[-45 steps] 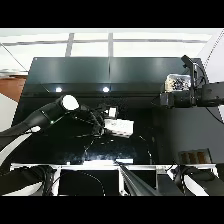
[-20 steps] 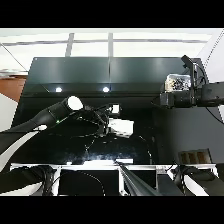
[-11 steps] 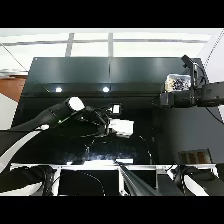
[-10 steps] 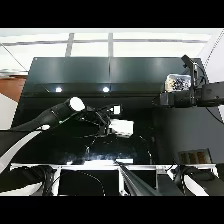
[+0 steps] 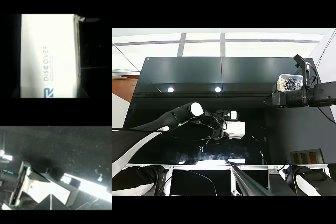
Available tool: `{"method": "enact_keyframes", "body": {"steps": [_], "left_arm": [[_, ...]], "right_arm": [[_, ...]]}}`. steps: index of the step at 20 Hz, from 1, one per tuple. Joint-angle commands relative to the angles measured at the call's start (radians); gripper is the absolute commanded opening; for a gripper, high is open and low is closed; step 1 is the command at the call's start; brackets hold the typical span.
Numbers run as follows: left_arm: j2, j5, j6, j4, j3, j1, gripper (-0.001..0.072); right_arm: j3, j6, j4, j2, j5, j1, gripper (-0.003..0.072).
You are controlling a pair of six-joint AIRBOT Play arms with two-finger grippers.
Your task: Fold the box and place the chain.
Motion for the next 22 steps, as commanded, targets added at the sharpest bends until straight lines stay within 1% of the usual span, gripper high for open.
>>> {"method": "enact_keyframes", "body": {"steps": [1,2,4,5,7,10,12,13,15,16,17,18,20,22], "left_arm": [[0.002,-0.014,-0.164,0.186,0.017,0.0,0.0451],[0.009,-0.038,-0.245,0.253,0.039,0.008,0.0386],[0.028,-0.084,-0.375,0.345,0.088,0.052,0.0377],[0.041,-0.105,-0.407,0.372,0.108,0.088,0.0342],[0.071,-0.121,-0.445,0.396,0.135,0.194,0.0342],[0.08,-0.121,-0.542,0.396,0.165,0.421,0.0343],[0.08,-0.073,-0.569,0.397,0.167,0.595,0.0343],[0.08,-0.031,-0.569,0.396,0.167,0.682,0.0343],[0.069,0.096,-0.57,0.395,0.182,0.858,0.0343],[0.049,0.136,-0.57,0.389,0.206,0.929,0.0343],[0.018,0.153,-0.57,0.377,0.24,0.986,0.0343],[-0.028,0.148,-0.57,0.361,0.289,1.03,0.0343],[-0.133,0.11,-0.57,0.316,0.401,1.072,0.0343],[-0.243,0.098,-0.57,0.315,0.516,1.075,0.0343]], "right_arm": [[0.0,0.0,0.0,0.001,0.003,0.0,0.003],[0.0,0.0,0.0,0.001,0.003,0.0,0.003],[0.0,0.0,0.0,0.001,0.008,0.0,0.003],[0.0,0.0,0.0,0.001,0.01,0.0,0.003],[0.0,0.0,0.0,0.001,0.013,0.0,0.003],[0.0,0.002,0.002,0.001,0.014,0.0,0.003],[0.0,0.007,0.012,0.001,0.018,0.0,0.003],[0.0,0.007,0.012,0.001,0.025,0.0,0.003],[0.0,0.008,0.011,0.001,0.048,0.0,0.003],[0.0,0.008,0.014,0.001,0.057,0.0,0.003],[0.0,0.008,0.014,0.001,0.067,0.0,0.003],[0.0,0.008,0.015,0.001,0.077,0.0,0.003],[0.0,0.013,0.014,0.001,0.103,0.0,0.003],[0.0,0.031,0.014,0.001,0.13,0.0,0.003]]}}
